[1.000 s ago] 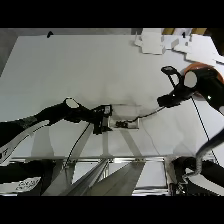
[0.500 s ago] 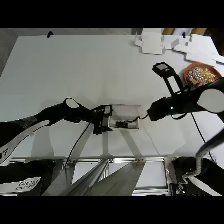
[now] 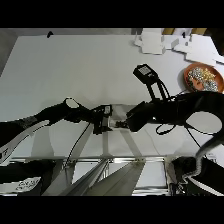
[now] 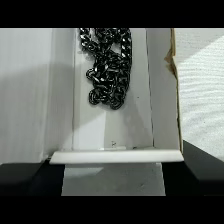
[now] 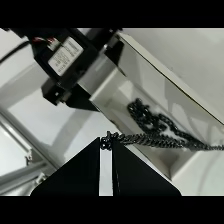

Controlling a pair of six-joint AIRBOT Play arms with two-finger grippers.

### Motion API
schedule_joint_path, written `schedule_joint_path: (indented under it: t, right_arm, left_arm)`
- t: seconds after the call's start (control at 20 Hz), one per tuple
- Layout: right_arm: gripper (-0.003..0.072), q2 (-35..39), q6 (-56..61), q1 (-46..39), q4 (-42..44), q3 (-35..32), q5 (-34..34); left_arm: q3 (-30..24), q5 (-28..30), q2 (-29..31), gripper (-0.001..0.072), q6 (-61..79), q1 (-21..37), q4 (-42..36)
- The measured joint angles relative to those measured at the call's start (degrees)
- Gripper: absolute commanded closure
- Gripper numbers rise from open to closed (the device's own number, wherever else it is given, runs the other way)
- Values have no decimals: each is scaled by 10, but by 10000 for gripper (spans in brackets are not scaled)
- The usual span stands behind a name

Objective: Fold the box and place the chain.

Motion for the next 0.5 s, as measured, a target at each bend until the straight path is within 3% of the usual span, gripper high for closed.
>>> schedule_joint_path:
  t: [0.45, 0.5]
  right_arm:
    - [662, -79, 9, 13, -3, 0, -38]
    - [622, -92, 9, 13, -5, 0, -40]
  left_arm:
    - [0, 0, 0, 576, 0, 0, 0]
    - [0, 0, 0, 576, 0, 0, 0]
